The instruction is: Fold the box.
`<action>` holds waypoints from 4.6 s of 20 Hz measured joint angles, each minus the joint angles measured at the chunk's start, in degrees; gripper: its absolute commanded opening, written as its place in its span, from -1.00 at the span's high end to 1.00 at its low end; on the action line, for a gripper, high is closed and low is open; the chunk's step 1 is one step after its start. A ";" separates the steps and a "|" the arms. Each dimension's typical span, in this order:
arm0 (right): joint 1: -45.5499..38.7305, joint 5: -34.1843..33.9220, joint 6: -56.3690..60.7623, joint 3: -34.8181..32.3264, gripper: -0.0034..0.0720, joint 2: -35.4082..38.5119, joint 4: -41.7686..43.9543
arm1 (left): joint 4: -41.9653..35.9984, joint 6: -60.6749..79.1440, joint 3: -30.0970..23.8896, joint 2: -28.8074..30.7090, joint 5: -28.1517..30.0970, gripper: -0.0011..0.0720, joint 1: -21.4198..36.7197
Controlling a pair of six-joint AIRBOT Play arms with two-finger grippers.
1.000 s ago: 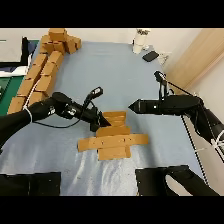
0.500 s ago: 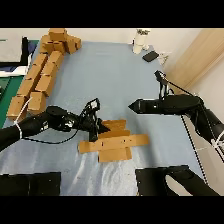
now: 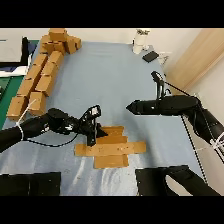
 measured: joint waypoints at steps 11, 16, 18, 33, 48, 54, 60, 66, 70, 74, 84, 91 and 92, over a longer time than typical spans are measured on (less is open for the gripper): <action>0.11 0.11 0.00 0.00 0.48 0.00 -0.07 | 2.34 -2.16 -0.11 0.00 -2.73 0.94 0.00; 0.11 0.09 0.00 0.00 0.90 0.00 -0.07 | 3.13 -3.87 -0.11 0.00 -3.80 0.94 0.00; 0.09 -0.11 0.02 0.02 0.90 0.00 -0.24 | 3.30 -4.31 -0.11 0.00 -3.89 0.94 0.00; 28.35 -19.67 32.41 -4.33 0.90 9.90 -35.69 | 3.45 -4.74 -0.11 0.00 -4.02 0.94 0.00; 74.86 -2.67 39.10 -17.31 -0.66 5.73 -60.41 | 3.45 -4.74 -0.11 0.00 -4.02 0.94 0.00; 75.84 -1.18 39.23 -17.22 -0.69 1.99 -62.14 | 3.45 -4.74 -0.11 0.00 -4.02 0.94 0.00; 75.97 -2.10 43.06 -16.04 -0.69 0.37 -67.60 | 3.45 -4.76 -0.11 0.00 -4.02 0.94 0.00; 75.97 -4.76 46.12 -13.92 -0.86 0.11 -69.05 | 3.45 -4.76 -0.11 0.00 -4.04 0.94 0.00; 75.89 -5.07 46.56 -13.55 -1.00 0.15 -70.23 | 3.45 -4.76 -0.11 0.00 -4.02 0.94 0.00; 74.53 -5.29 46.75 -13.55 -1.00 2.08 -71.84 | 3.45 -4.76 -0.11 0.00 -4.02 0.94 0.00; 73.48 -4.61 46.90 -19.80 -1.00 11.67 -76.00 | 3.43 -4.76 -0.11 0.00 -3.98 0.94 0.00; 72.48 -1.55 46.27 -22.12 -1.00 13.92 -79.89 | 3.45 -4.76 -0.11 0.00 -4.00 0.94 0.00; 72.48 -1.05 45.70 -22.23 -1.00 14.05 -80.21 | 3.45 -4.74 -0.11 0.00 -4.00 0.94 0.00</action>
